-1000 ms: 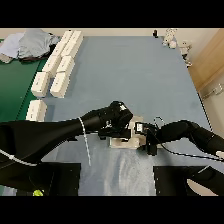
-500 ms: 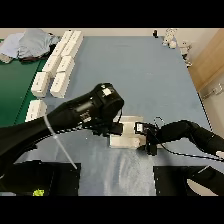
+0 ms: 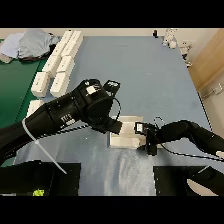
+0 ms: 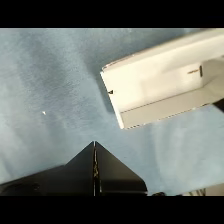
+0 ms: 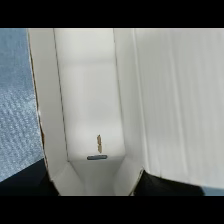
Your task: Fold the box.
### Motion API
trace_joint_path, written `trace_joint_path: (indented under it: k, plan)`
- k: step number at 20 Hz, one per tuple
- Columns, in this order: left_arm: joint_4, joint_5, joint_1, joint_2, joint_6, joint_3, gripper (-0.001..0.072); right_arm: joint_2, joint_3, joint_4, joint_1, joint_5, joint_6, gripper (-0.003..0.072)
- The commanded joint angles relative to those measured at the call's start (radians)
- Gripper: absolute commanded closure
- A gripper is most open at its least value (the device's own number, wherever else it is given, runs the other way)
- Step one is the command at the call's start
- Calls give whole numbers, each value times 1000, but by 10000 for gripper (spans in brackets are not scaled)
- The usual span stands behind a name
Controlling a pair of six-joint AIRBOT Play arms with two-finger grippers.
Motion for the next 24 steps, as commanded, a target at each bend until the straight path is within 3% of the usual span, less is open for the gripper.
trace_joint_path:
  k: [1, 3, 5, 6, 7, 8, 13, 17, 24]
  plan:
    - [-18, 57, 49, 71, 187, -114, 699, 0, 0, 0, 1, 0, 0, 143]
    - [-122, 162, 132, 159, 470, -236, 700, 0, 0, 0, 1, 0, 0, 143]
    - [-346, 253, 218, 250, 977, -353, 695, 0, 0, 0, 1, 0, 0, 143]
    - [-435, 283, 257, 283, 1184, -401, 623, 0, 0, 0, 1, 0, 0, 143]
    - [-486, 319, 292, 304, 1332, -445, 224, 0, 0, 0, 1, 0, 0, 143]
    - [-506, 374, 328, 315, 1428, -489, 15, 0, 0, 0, 1, 0, 0, 143]
    - [-546, 543, 452, 300, 1705, -660, 14, 0, 0, -3, 1, 0, 0, 143]
    - [-831, 674, 451, 243, 2046, -747, 14, 0, 0, -3, 1, 0, 0, 143]
    - [-1005, 753, 446, 129, 2213, -762, 14, 0, 0, -3, 1, 0, 0, 143]
